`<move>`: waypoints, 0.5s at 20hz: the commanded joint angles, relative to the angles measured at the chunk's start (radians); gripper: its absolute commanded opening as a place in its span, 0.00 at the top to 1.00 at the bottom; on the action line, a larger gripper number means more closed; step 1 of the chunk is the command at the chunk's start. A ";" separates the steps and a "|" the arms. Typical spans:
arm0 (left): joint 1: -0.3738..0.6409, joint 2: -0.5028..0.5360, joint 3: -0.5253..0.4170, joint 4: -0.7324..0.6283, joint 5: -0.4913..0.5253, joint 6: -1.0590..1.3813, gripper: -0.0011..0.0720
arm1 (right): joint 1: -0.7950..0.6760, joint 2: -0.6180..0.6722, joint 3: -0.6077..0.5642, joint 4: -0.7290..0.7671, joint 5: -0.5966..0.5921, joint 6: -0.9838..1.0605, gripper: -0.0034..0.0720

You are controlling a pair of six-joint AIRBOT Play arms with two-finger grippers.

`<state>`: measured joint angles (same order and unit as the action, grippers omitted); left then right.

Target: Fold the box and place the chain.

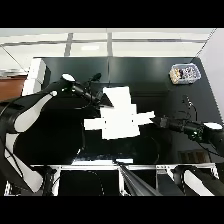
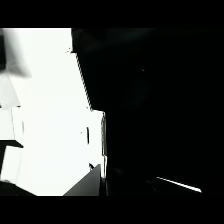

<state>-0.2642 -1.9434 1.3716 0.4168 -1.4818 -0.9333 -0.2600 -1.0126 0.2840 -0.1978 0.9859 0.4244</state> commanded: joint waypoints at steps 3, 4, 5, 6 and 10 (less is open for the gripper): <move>-0.041 -0.085 0.141 0.104 -0.208 0.037 0.51 | 0.000 0.001 -0.001 -0.042 -0.001 -0.003 0.94; -0.046 -0.085 0.148 0.135 -0.205 0.040 0.53 | 0.000 0.001 -0.001 -0.043 -0.001 -0.004 0.94; -0.049 -0.085 0.152 0.161 -0.205 0.044 0.69 | 0.000 0.001 -0.001 -0.043 -0.003 -0.004 0.94; -0.050 -0.085 0.152 0.172 -0.207 0.048 0.71 | 0.000 0.001 -0.001 -0.043 -0.006 -0.005 0.94; -0.048 -0.080 0.155 0.198 -0.238 0.071 0.95 | -0.001 0.001 0.033 -0.059 -0.075 -0.010 0.49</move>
<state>-0.3096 -2.0235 1.5158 0.5800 -1.6901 -0.8783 -0.2604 -1.0130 0.2939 -0.2398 0.9546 0.4179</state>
